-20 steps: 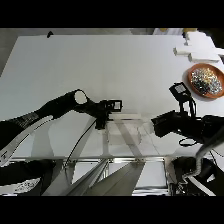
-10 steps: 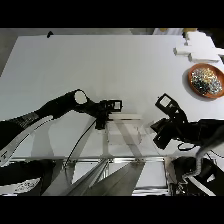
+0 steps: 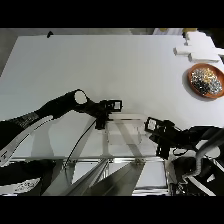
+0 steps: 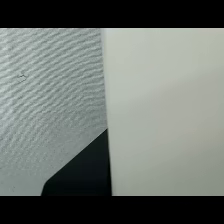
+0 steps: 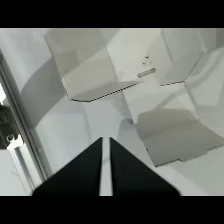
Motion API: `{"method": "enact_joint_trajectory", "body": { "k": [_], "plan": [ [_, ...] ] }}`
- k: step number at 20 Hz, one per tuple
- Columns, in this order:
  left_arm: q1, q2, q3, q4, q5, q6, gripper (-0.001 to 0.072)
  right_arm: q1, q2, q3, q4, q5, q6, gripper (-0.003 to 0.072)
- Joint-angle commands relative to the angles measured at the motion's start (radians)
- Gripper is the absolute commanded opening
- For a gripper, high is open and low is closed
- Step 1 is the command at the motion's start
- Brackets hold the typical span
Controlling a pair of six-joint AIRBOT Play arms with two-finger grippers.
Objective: Fold the box and place the chain.
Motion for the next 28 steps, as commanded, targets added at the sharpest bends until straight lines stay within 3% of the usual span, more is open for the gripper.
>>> {"method": "enact_joint_trajectory", "body": {
  "k": [1,2,4,7,12,17,21,28],
  "plan": [
    [0.0,0.0,0.0,0.0,0.0,0.0,0.0009,0.053,0.008,-0.07,0.02,-0.118,-0.175,0.0297],
    [0.0,0.0,0.0,0.0,0.0,0.0,0.0009,0.09,0.018,-0.089,0.019,-0.177,-0.208,0.0445],
    [0.0,0.0,0.0,0.0,0.0,0.0,0.0009,0.163,0.044,-0.124,0.013,-0.267,-0.26,0.0618],
    [0.0,0.0,0.0,0.0,0.0,0.0,0.0009,0.226,0.052,-0.166,-0.02,-0.317,-0.259,0.0655],
    [0.0,0.0,0.0,0.0,0.0,0.0,0.0009,0.281,0.041,-0.237,-0.079,-0.512,-0.258,0.0683],
    [0.0,0.0,0.0,0.0,0.0,0.0,0.0009,0.307,-0.083,-0.236,-0.084,-0.629,-0.258,0.0683],
    [0.0,0.0,0.0,0.0,0.0,0.0,0.0009,0.22,-0.096,-0.171,-0.088,-0.548,-0.258,0.0682],
    [0.0,0.0,0.0,0.0,0.0,0.0,0.0009,0.042,-0.11,-0.098,-0.059,-0.53,-0.283,0.0682]
  ]
}}
